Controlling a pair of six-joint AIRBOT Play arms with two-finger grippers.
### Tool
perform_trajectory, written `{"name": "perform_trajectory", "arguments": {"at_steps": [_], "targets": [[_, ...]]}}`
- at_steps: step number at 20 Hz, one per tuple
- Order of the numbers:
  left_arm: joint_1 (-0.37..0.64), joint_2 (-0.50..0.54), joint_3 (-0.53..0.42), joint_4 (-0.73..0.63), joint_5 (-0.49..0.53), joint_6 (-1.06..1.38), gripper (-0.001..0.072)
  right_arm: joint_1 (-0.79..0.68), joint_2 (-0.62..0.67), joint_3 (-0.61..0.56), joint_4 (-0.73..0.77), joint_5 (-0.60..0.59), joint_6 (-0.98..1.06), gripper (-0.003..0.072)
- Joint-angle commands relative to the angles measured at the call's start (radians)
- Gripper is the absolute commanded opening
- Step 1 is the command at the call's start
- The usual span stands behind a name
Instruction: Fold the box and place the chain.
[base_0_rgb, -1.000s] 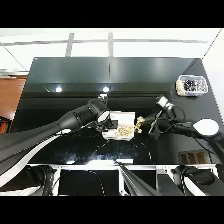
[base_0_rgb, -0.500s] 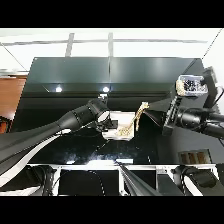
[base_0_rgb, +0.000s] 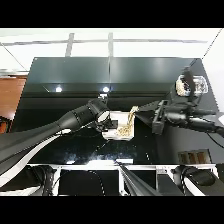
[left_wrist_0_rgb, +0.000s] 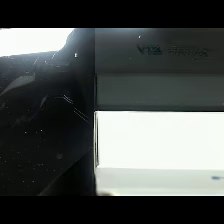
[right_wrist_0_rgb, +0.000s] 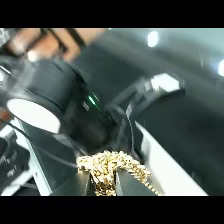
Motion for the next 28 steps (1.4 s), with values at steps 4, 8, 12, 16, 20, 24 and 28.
{"name": "perform_trajectory", "arguments": {"at_steps": [4,8,12,16,20,24,28], "targets": [[0.000,0.000,0.000,0.000,0.000,0.000,0.0026,0.026,-0.103,0.005,-0.178,-0.024,0.073,0.0297],[0.001,0.000,0.000,0.001,0.004,0.000,0.0026,-0.099,-0.050,0.009,-0.241,0.025,0.081,0.0296],[0.000,0.000,0.000,-0.003,0.002,0.000,0.0026,-0.259,0.002,0.009,-0.352,0.074,0.108,0.0296],[0.001,0.000,0.000,-0.004,0.019,0.000,0.0027,-0.290,0.003,0.008,-0.344,0.085,0.134,0.0295],[0.000,0.007,0.001,-0.030,0.009,-0.058,0.0026,-0.290,0.003,0.008,-0.344,0.090,0.134,0.0296],[0.000,0.017,0.008,-0.056,0.033,-0.106,0.0288,-0.290,0.003,0.008,-0.344,0.091,0.134,0.0295],[-0.008,0.048,0.055,-0.032,-0.019,0.000,0.0492,-0.290,0.003,0.008,-0.344,0.091,0.134,0.0295]]}}
